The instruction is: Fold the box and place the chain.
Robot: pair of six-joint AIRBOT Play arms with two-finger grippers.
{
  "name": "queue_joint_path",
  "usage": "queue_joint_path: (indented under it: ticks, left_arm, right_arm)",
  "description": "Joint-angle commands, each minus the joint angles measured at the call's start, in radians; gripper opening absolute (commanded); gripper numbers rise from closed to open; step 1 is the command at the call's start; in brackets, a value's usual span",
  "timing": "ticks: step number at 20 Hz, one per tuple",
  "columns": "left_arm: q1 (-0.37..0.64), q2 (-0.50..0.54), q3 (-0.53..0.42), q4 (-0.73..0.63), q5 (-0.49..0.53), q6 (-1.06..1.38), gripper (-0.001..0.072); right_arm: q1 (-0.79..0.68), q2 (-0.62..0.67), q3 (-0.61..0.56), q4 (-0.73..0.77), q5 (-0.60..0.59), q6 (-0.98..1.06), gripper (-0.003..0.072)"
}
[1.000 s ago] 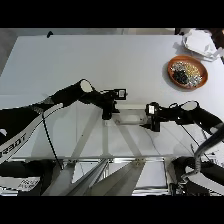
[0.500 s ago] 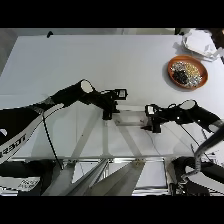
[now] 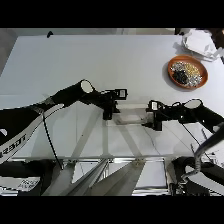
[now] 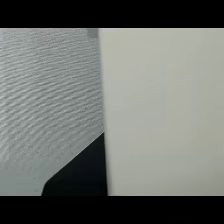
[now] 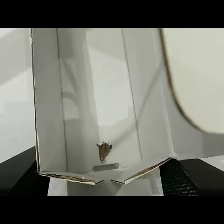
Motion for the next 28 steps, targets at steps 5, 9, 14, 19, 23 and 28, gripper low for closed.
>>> queue_joint_path:
  ticks: [5,9,14,19,23,28]
  left_arm:
    - [0.000,0.000,0.001,0.000,-0.002,0.001,0.0012]
    - [0.000,0.000,0.001,0.000,-0.002,0.001,0.0012]
    - [0.000,0.000,0.001,0.000,-0.002,0.001,0.0012]
    - [0.000,0.000,0.001,0.000,-0.002,0.001,0.0012]
    - [0.000,0.000,0.001,0.000,-0.002,0.001,0.0012]
    - [0.000,0.000,0.001,0.000,-0.002,0.001,0.0012]
  right_arm:
    - [0.015,-0.002,0.016,-0.014,-0.012,-0.002,0.0628]
    - [0.037,-0.024,0.016,-0.025,-0.042,-0.002,0.0518]
    - [0.037,-0.034,0.015,-0.048,-0.052,-0.002,0.0502]
    - [0.072,-0.037,0.008,-0.043,-0.070,-0.019,0.0502]
    - [0.090,-0.050,0.008,-0.038,-0.075,-0.021,0.0502]
    - [0.093,-0.050,0.008,-0.032,-0.083,-0.020,0.0460]
